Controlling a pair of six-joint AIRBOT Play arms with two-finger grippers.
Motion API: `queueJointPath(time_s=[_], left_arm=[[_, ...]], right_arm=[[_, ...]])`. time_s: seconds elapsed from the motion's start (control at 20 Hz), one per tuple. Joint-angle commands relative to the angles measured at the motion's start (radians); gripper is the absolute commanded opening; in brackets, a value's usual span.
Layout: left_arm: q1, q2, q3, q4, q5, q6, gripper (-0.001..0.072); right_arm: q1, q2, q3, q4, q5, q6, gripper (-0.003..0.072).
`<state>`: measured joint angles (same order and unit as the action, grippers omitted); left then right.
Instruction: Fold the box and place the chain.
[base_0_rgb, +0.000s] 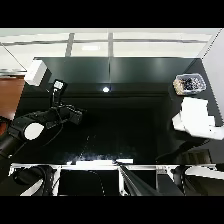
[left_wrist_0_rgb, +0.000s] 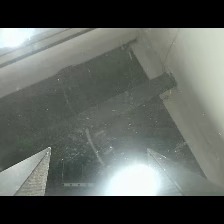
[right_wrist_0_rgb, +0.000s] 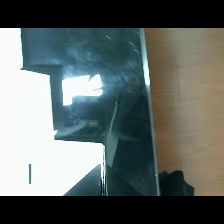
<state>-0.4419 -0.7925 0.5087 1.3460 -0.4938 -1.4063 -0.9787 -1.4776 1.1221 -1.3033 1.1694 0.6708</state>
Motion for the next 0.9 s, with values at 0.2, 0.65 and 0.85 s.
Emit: queueJointPath(time_s=[0.2,0.65,0.85], left_arm=[[-0.001,-0.001,0.0,-0.001,0.045,0.0,0.0716],[-0.001,-0.002,0.0,-0.206,0.052,-0.015,0.0715],[0.016,-0.076,0.019,-0.42,0.044,-0.013,0.0692]], right_arm=[[0.063,0.007,-0.11,0.482,0.293,-0.013,0.0018],[0.435,0.391,-0.604,0.948,-0.003,-0.132,0.0018],[0.659,0.618,-0.838,1.1,-0.174,-0.171,0.0018]])
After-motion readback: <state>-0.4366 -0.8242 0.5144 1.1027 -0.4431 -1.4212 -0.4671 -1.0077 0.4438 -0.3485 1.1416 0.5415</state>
